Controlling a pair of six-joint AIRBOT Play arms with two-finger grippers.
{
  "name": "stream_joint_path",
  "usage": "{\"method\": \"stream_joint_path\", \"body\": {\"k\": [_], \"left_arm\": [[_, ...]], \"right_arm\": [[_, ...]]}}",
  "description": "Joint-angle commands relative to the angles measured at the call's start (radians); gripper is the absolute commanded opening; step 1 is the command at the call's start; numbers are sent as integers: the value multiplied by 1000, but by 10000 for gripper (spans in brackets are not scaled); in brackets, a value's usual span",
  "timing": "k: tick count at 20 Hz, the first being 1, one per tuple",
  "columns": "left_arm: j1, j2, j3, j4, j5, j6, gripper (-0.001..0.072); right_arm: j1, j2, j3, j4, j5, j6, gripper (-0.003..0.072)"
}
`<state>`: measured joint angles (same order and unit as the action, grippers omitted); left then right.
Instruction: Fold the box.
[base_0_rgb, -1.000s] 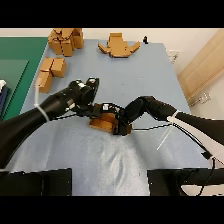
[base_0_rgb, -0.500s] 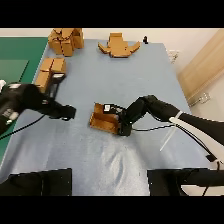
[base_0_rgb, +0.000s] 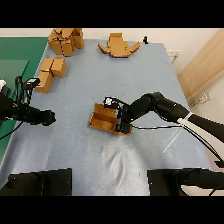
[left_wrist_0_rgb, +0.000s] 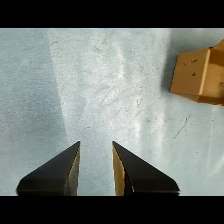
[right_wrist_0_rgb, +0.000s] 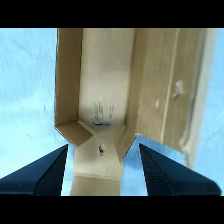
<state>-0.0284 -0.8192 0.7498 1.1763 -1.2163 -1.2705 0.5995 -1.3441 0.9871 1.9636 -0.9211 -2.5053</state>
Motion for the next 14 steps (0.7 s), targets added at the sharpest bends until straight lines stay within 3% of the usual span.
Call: {"method": "stream_joint_path", "body": {"k": [1,4,14], "left_arm": [[30,5,-10,-27,0,60,336],[30,5,-26,-31,12,60,336],[11,0,-94,-104,40,160,334]], "right_arm": [[2,3,1,53,44,3,720],[7,-5,1,72,100,2,720],[8,-32,0,127,40,3,720]]}}
